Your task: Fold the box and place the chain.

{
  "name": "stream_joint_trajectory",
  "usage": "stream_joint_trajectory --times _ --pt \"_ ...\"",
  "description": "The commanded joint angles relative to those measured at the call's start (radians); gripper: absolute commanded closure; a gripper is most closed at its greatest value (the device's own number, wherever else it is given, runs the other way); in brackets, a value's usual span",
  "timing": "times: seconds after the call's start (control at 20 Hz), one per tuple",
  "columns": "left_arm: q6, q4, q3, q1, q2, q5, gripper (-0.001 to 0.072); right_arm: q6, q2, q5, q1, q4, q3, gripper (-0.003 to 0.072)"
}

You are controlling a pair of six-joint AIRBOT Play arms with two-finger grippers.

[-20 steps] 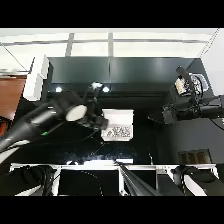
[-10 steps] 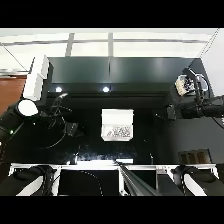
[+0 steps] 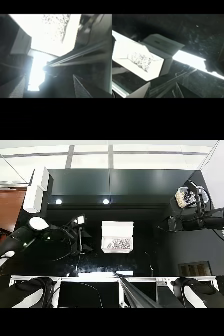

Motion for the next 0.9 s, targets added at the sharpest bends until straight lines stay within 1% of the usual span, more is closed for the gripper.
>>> stream_joint_trajectory --times 0.0,0.15,0.25,0.35,0.5,0.65,0.85 --pt "0.214 -0.019 0.025 -0.028 -0.091 0.053 0.0000 0.003 0.001 -0.002 0.000 -0.005 0.001 0.0311" --pt "0.216 -0.018 0.069 -0.047 -0.135 0.051 0.0000 0.003 0.001 -0.004 0.000 -0.008 0.001 0.0311" --pt "0.216 -0.019 0.080 -0.080 -0.143 0.060 0.0000 0.002 0.001 -0.009 0.000 -0.008 0.001 0.0310" --pt "0.216 -0.018 0.081 -0.117 -0.148 0.080 0.0000 0.002 0.000 -0.023 0.000 -0.008 0.001 0.0310" --pt "0.215 -0.022 0.083 -0.140 -0.184 0.074 0.0000 0.002 0.001 -0.048 0.000 -0.008 0.001 0.0311" --pt "0.212 -0.029 0.083 -0.172 -0.205 0.088 0.0000 0.002 0.000 -0.043 0.001 -0.008 0.001 0.0311" --pt "0.206 -0.042 0.083 -0.183 -0.207 0.124 0.0000 0.002 0.000 -0.040 0.001 -0.008 0.001 0.0311"
